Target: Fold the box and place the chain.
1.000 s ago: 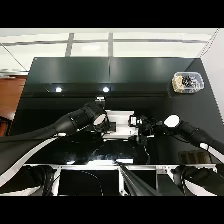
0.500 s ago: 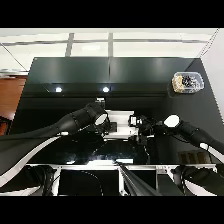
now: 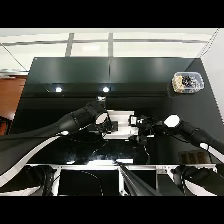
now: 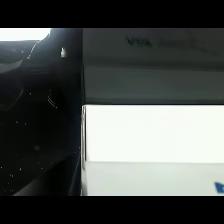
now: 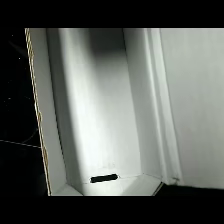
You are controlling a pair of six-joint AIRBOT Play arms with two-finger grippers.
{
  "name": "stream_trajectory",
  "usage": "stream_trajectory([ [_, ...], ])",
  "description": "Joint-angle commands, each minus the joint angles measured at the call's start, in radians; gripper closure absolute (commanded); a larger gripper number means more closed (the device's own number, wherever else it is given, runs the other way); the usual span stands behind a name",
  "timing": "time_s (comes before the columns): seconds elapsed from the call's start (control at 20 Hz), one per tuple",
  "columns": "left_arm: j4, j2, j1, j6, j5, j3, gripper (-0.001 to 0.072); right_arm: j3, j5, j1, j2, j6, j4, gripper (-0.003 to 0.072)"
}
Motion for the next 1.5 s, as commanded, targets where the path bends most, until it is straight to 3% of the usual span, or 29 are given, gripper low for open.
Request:
stream_trajectory([
  [0.0,0.009,-0.001,0.000,0.000,-0.002,0.003,0.0408,0.001,0.001,0.000,0.001,0.000,0.000,0.0254],
  [0.05,0.011,-0.001,0.000,0.000,-0.001,0.003,0.0395,0.001,0.001,0.000,0.001,0.000,0.000,0.0254],
  [0.1,0.016,-0.001,0.000,0.000,-0.001,0.003,0.0315,0.001,0.001,0.000,0.001,0.000,0.000,0.0254],
  [0.15,0.018,-0.002,0.000,0.000,-0.001,0.003,0.0285,0.001,0.001,0.000,0.001,0.000,0.000,0.0254],
  [0.3,0.019,-0.009,0.000,0.000,-0.002,0.003,0.0310,0.001,0.001,0.000,0.001,0.000,0.000,0.0255],
  [0.4,0.016,-0.013,0.000,0.000,-0.001,0.003,0.0453,0.001,0.001,0.000,0.001,0.000,0.000,0.0254],
  [0.5,0.016,-0.013,0.000,0.000,-0.001,0.003,0.0489,0.001,0.001,0.000,0.001,0.000,0.000,0.0254],
  [0.55,0.016,-0.013,0.000,0.000,-0.002,0.003,0.0550,0.001,0.001,0.000,0.001,-0.001,0.000,0.0254],
  [0.6,0.016,-0.013,0.000,0.006,-0.001,0.003,0.0682,0.001,0.001,0.000,0.001,0.000,0.000,0.0254],
  [0.9,0.011,-0.013,0.000,0.011,-0.004,0.003,0.0681,0.001,0.001,0.000,0.001,0.000,0.000,0.0251],
  [1.0,0.012,-0.011,0.000,0.011,-0.005,0.003,0.0681,0.001,0.001,0.000,0.002,0.024,0.000,-0.0011],
  [1.15,0.012,-0.011,0.002,0.011,-0.011,0.005,0.0681,0.006,0.035,-0.001,0.048,0.075,-0.028,-0.0011],
  [1.35,0.024,-0.011,0.002,0.055,-0.047,0.005,0.0681,0.008,0.078,-0.001,0.163,0.168,-0.242,-0.0011],
  [1.45,0.038,-0.011,0.000,0.056,-0.053,0.005,0.0681,0.007,0.095,0.000,0.174,0.173,-0.278,-0.0011],
])
